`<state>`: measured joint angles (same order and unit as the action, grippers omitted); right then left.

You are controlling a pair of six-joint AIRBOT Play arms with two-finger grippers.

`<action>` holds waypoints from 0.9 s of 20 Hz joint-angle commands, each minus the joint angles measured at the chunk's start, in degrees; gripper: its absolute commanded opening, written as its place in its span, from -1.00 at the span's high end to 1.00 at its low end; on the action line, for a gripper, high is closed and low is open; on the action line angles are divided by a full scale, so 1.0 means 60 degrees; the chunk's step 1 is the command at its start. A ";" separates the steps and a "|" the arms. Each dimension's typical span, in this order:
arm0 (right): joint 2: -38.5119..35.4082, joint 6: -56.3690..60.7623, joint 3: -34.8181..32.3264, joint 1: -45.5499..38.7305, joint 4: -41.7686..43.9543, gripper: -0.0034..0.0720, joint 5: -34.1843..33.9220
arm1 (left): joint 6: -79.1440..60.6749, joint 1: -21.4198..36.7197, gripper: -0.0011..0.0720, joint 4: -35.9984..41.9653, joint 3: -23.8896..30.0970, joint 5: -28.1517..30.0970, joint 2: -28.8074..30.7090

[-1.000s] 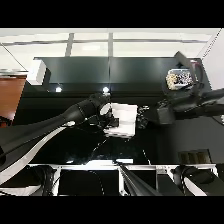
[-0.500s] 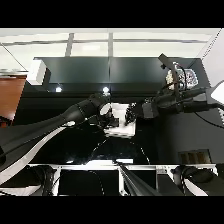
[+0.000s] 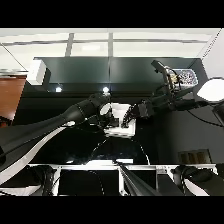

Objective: Fold the box and place the chain.

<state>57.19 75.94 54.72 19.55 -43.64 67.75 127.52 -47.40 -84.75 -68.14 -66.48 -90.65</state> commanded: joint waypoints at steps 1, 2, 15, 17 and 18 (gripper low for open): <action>0.0342 0.0219 -0.0495 0.0069 -0.0481 0.87 -0.0102 | -0.0004 0.0004 0.90 -0.0004 0.0000 0.0000 0.0007; 0.0441 0.0339 -0.0772 0.0219 -0.0463 0.87 -0.0423 | -0.0004 0.0004 0.90 -0.0004 0.0000 -0.0004 0.0007; -0.0182 0.0885 -0.0699 -0.1698 -0.4258 0.06 0.1399 | 0.0004 0.0004 0.90 0.0033 0.0000 0.0047 0.0004; -0.0619 0.1308 -0.0699 -0.2273 -0.5526 0.06 0.1359 | 0.0004 0.0004 0.90 0.0033 0.0000 0.0080 0.0004; -0.0696 0.1322 -0.0699 -0.2441 -0.5763 0.06 0.1304 | 0.0004 0.0004 0.90 0.0033 0.0000 0.0080 0.0004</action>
<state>55.75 81.54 50.30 9.43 -67.72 73.41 127.50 -47.40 -84.58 -68.14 -66.37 -90.65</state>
